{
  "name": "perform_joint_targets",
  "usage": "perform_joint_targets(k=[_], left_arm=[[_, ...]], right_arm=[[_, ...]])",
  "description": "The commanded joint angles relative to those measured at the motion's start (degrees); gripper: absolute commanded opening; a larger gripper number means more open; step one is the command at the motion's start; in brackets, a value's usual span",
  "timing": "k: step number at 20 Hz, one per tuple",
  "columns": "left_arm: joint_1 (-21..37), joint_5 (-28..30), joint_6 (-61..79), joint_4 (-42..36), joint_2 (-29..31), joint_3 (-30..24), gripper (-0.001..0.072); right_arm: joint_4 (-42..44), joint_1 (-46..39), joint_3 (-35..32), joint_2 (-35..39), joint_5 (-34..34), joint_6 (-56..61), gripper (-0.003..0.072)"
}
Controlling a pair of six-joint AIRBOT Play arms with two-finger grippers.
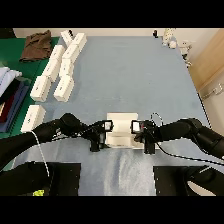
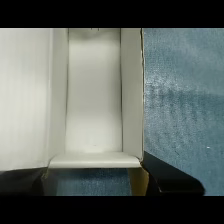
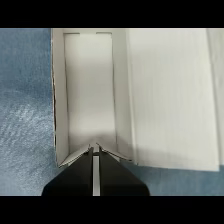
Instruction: Fold the box.
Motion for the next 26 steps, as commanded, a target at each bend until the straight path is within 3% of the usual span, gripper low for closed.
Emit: perform_joint_targets(k=[1, 2, 3, 4, 10, 13, 14, 16, 17, 20, 23, 24, 26], left_arm=[[0.0, 0.0, 0.0, 0.0, -0.02, 0.0, 0.0457], [0.0, 0.0, 0.0, 0.0, -0.02, 0.0, 0.0457], [0.0, 0.0, 0.0, 0.0, -0.02, 0.0, 0.0458], [0.0, 0.0, 0.0, 0.0, -0.02, 0.0, 0.0458], [0.0, 0.0, 0.0, 0.0, -0.02, 0.0, 0.0458], [0.0, 0.0, 0.0, 0.0, -0.02, 0.0, 0.0458], [0.0, 0.0, 0.0, 0.0, -0.02, 0.0, 0.0458], [0.0, 0.0, 0.0, 0.0, -0.02, 0.0, 0.0458], [0.0, 0.0, 0.0, 0.0, -0.04, 0.0, 0.0458], [0.0, 0.0, 0.0, 0.0, -0.02, 0.0, 0.0458], [0.0, -0.02, 0.0, 0.0, -0.02, 0.0, 0.0458], [0.0, 0.0, 0.0, 0.0, -0.04, 0.0, 0.0458], [0.0, 0.0, 0.0, 0.0, -0.02, 0.0, 0.0458]], right_arm=[[0.17, 0.39, -0.02, -0.02, 0.96, 0.0, 0.0059], [0.2, 0.39, -0.02, -0.02, 1.18, 0.0, 0.0172], [0.22, 0.39, -0.02, -0.2, 1.73, 0.0, 0.0527], [0.17, 0.37, -0.02, -0.48, 1.97, 0.0, 0.068], [0.17, 0.37, -0.02, -0.83, 1.99, 0.0, 0.0679], [-0.07, 0.37, 0.0, -0.83, 1.88, 0.17, 0.065], [-0.55, 0.37, 0.0, -0.66, 1.7, 1.9, 0.0591], [-5.86, 0.33, 0.55, 0.33, -0.13, 14.62, 0.0073], [-11.17, 0.33, 1.25, 0.79, -1.68, 25.24, 0.0006], [-27.3, -0.31, 2.86, 2.25, -7.58, 51.93, 0.0005], [-42.27, -6.6, 2.97, 4.39, -13.44, 77.72, 0.0004], [-44.39, -11.06, 2.95, 4.39, -17.35, 84.91, 0.0003], [-37.13, -21.49, 2.75, 3.89, -21.88, 85.9, 0.0003]])
